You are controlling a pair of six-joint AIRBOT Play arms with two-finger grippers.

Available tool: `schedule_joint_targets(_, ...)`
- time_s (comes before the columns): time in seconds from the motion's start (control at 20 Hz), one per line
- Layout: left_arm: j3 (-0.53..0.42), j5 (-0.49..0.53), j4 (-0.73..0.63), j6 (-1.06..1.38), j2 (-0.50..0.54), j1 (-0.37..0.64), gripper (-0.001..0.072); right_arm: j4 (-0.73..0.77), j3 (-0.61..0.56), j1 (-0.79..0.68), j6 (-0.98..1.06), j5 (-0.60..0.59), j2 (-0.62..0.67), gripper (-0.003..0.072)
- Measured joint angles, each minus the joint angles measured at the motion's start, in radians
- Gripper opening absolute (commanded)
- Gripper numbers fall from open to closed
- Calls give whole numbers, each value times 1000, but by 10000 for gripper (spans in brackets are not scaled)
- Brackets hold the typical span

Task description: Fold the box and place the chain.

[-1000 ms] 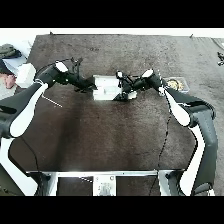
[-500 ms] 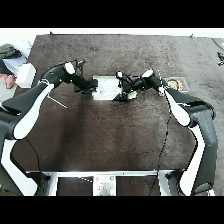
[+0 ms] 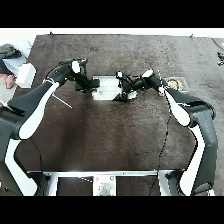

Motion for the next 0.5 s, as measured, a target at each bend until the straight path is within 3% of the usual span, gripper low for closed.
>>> schedule_joint_targets(0.25,182,-135,98,-44,-103,-40,290,0,0,0,0,0,0,355)
schedule_joint_targets(0.5,254,-186,187,-110,-153,-72,290,0,0,0,0,0,0,355)
